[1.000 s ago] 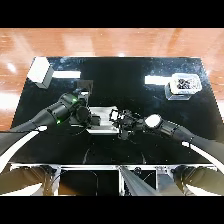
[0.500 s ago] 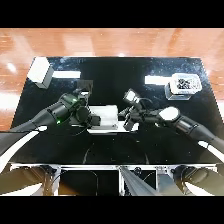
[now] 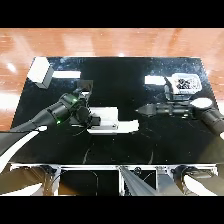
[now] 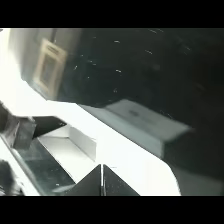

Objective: Fold the box and place the chain.

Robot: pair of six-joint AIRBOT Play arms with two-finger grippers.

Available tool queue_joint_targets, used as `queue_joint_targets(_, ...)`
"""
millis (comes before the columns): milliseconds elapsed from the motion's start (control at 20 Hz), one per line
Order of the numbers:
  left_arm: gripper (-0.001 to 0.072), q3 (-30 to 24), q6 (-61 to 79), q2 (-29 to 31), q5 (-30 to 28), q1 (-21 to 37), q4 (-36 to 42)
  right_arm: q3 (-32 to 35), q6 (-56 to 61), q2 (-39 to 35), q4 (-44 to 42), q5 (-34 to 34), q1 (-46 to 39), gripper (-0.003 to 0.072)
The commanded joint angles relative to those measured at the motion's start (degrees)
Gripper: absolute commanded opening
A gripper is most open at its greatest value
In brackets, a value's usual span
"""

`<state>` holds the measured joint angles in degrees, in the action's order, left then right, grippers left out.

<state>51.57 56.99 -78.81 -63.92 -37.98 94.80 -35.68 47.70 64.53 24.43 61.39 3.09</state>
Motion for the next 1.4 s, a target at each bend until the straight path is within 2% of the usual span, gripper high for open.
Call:
queue_joint_targets(0,0.0016,0.0,0.2,0.0,0.5,0.0,-0.4,0.0,17.9,0.0,12.6,2.1,-7.8,0.004)
queue_joint_targets(100,0.0016,0.0,0.2,0.0,0.8,0.0,-0.2,1.1,26.3,0.4,18.9,-2.2,-7.8,0.0039)
queue_joint_targets(250,0.0016,0.0,0.2,0.0,0.8,0.0,-0.2,1.6,27.4,4.9,18.4,-2.9,-4.7,0.004)
queue_joint_targets(400,0.0016,0.0,0.2,0.0,0.8,0.0,-0.2,1.6,27.3,10.3,16.2,-3.3,2.4,0.004)
queue_joint_targets(500,0.0016,0.0,0.2,0.0,0.8,0.0,-0.2,1.6,27.3,12.4,14.2,-6.3,7.1,0.004)
queue_joint_targets(650,0.0016,0.0,0.2,0.0,0.8,0.0,-0.2,1.4,25.5,13.1,7.2,-10.6,12.3,0.004)
queue_joint_targets(850,0.0016,0.0,0.2,0.0,1.0,0.0,-0.2,-0.9,25.4,13.2,6.4,-11.9,16.7,0.0043)
queue_joint_targets(950,0.0016,0.0,0.2,0.0,0.9,0.0,-0.2,-2.1,25.3,13.2,6.2,-10.8,17.6,0.0526)
queue_joint_targets(1100,0.0016,0.0,0.2,0.0,0.9,0.0,0.0,-4.6,23.3,13.2,6.2,-5.4,17.6,0.0524)
queue_joint_targets(1350,0.0016,0.0,0.2,0.0,0.6,0.0,0.2,-6.7,22.3,13.2,6.2,-1.0,17.7,0.0524)
